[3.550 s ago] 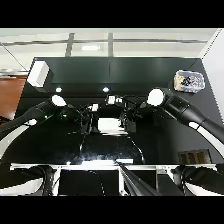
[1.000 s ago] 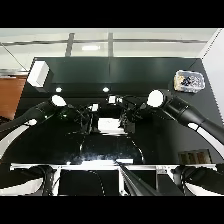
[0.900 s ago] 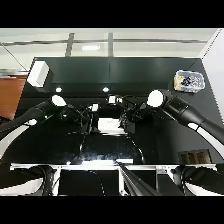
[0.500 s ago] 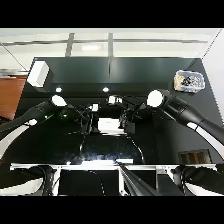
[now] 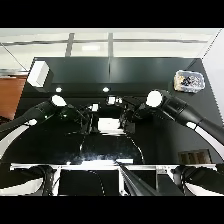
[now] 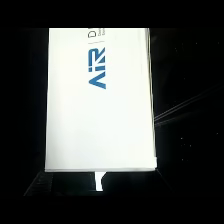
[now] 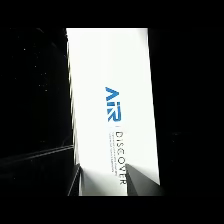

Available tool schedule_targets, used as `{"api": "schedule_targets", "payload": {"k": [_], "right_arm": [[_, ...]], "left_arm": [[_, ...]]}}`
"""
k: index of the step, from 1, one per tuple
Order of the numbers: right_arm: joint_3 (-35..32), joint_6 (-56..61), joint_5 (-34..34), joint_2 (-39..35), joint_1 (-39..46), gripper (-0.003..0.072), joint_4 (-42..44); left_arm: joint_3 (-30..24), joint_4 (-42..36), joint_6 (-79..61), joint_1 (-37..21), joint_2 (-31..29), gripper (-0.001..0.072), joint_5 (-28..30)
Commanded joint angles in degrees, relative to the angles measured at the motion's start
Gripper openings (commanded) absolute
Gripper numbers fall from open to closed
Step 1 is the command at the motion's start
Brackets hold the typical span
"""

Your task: Fold the box and place the chain.

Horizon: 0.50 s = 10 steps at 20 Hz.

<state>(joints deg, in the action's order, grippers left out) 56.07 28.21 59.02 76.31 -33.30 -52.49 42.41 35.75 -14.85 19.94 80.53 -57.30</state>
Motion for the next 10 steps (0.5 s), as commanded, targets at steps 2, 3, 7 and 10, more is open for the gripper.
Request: {"api": "schedule_targets", "payload": {"k": [2, 3, 7, 10], "right_arm": [[0.1, 3.2, 0.3, -2.8, 0.1, 0.032, 0.4], [0.1, 4.8, 0.6, -4.1, 0.3, 0.032, 0.4], [0.0, 21.7, 5.7, -8.3, 3.2, 0.0311, 0.5], [-5.5, 25.2, 8.1, -8.3, 6.7, 0.0017, 11.5]], "left_arm": [[0.0, 0.0, -0.1, 0.0, 0.0, 0.0344, 0.0], [0.0, 0.0, -0.1, 0.0, 0.0, 0.0344, 0.1], [0.0, 0.0, -0.1, 0.0, 0.0, 0.0344, 0.1], [0.0, 0.0, -0.1, 0.0, 0.0, 0.0344, 0.1]]}}
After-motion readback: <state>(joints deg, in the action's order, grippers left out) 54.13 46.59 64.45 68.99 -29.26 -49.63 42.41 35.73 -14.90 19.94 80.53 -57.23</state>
